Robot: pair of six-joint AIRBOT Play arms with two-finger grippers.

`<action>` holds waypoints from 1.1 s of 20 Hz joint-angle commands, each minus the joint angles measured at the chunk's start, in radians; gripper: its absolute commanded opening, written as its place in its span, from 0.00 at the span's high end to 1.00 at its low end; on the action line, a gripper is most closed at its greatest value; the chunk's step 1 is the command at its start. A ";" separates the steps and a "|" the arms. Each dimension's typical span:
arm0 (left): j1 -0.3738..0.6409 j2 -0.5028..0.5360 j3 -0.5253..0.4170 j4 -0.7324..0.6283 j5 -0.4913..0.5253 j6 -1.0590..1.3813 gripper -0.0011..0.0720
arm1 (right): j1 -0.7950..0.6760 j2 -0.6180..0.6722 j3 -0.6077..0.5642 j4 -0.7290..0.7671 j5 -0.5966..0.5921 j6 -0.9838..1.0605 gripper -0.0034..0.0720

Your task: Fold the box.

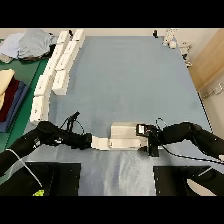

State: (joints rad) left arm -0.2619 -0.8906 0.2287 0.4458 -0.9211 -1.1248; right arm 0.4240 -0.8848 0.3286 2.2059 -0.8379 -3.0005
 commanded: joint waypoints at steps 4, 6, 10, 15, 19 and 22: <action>-0.109 -0.020 0.002 -0.164 0.052 0.084 0.97 | 0.000 0.001 0.000 0.000 -0.001 0.000 0.31; -0.123 -0.020 0.003 -0.194 0.054 0.118 0.97 | 0.000 0.001 0.000 0.000 -0.001 0.000 0.31; -0.124 -0.020 0.043 -0.199 0.029 0.118 0.96 | 0.000 0.001 0.000 0.000 -0.001 0.000 0.31; -0.124 -0.020 0.071 -0.199 0.024 0.114 0.60 | 0.000 0.001 0.000 0.000 -0.001 0.000 0.31; -0.124 -0.020 0.071 -0.201 0.053 0.115 0.60 | 0.000 0.001 0.000 0.000 -0.001 0.000 0.31; -0.136 -0.020 0.072 -0.207 0.049 0.126 0.59 | 0.000 0.001 0.000 0.000 -0.001 0.000 0.31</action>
State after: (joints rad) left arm -0.3901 -0.9104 0.2985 0.2432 -0.8787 -1.0054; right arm 0.4240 -0.8848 0.3286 2.2059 -0.8391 -3.0005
